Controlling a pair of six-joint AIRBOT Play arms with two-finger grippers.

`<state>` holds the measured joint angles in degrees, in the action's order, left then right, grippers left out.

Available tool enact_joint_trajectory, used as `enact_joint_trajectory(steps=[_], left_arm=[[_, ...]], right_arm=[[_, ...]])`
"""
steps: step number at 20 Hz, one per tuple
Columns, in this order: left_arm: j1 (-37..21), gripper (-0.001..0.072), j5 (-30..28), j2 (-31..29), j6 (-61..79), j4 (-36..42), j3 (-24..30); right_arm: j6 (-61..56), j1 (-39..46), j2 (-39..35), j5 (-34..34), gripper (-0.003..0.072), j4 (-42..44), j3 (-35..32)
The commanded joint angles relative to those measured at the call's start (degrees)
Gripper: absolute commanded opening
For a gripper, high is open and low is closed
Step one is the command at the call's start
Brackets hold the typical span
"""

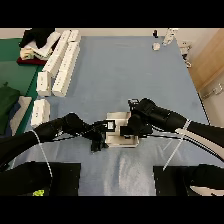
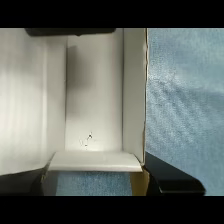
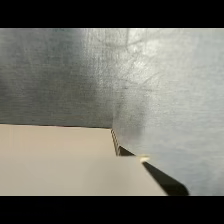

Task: Fold the box.

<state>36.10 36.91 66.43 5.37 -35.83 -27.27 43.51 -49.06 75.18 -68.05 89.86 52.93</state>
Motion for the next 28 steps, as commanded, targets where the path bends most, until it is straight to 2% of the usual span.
enact_joint_trajectory(steps=[1, 10, 18, 19, 20, 22, 23, 24, 25, 27, 28], left_arm=[[0.0, 0.0536, -2.6, 0.0, 1.3, 0.0, -0.1], [0.0, 0.0537, -5.4, 0.0, 1.3, 0.0, -0.2], [0.0, 0.0537, -5.4, 0.0, 1.3, 0.0, -0.2], [0.0, 0.0537, -5.4, 0.0, 1.3, 0.0, -0.2], [0.0, 0.0537, -5.4, 0.0, 1.2, 0.0, -0.2], [0.0, 0.0536, -5.4, 0.0, 1.2, 0.0, -0.2], [0.0, 0.0536, -5.4, 0.0, 1.2, 0.0, -0.2], [0.0, 0.0536, -5.3, 0.0, 1.2, 0.0, -0.2], [0.0, 0.0536, -5.3, 0.0, 1.2, 0.0, -0.2], [0.0, 0.0537, -5.3, 0.0, 1.2, 0.0, -0.2], [0.0, 0.0537, -5.3, 0.0, 1.2, 0.0, -0.2]], right_arm=[[0.0, 0.0, 0.0, 0.9, 0.0446, -1.2, 0.1], [0.0, 0.0, 0.0, 2.4, 0.0445, -1.4, 0.1], [-1.0, 0.0, 0.0, -4.3, 0.0445, -3.1, -0.1], [-1.3, 0.0, 0.0, -4.0, 0.0421, -3.1, -0.2], [-1.4, 0.0, 0.1, -4.0, 0.0358, -3.1, -0.2], [-1.4, 0.0, 0.1, -4.0, 0.0281, -3.1, -0.2], [-1.4, 0.0, 0.1, -4.0, 0.0134, -3.1, -0.2], [-1.4, 0.0, 0.1, -4.0, 0.0051, -3.1, -0.2], [-1.4, 0.0, 0.1, -4.0, 0.0003, -3.0, -0.2], [-1.4, 0.0, 0.1, -4.0, 0.0003, -2.6, -0.2], [-1.4, 0.0, 0.1, -4.0, 0.0055, -2.6, -0.2]])
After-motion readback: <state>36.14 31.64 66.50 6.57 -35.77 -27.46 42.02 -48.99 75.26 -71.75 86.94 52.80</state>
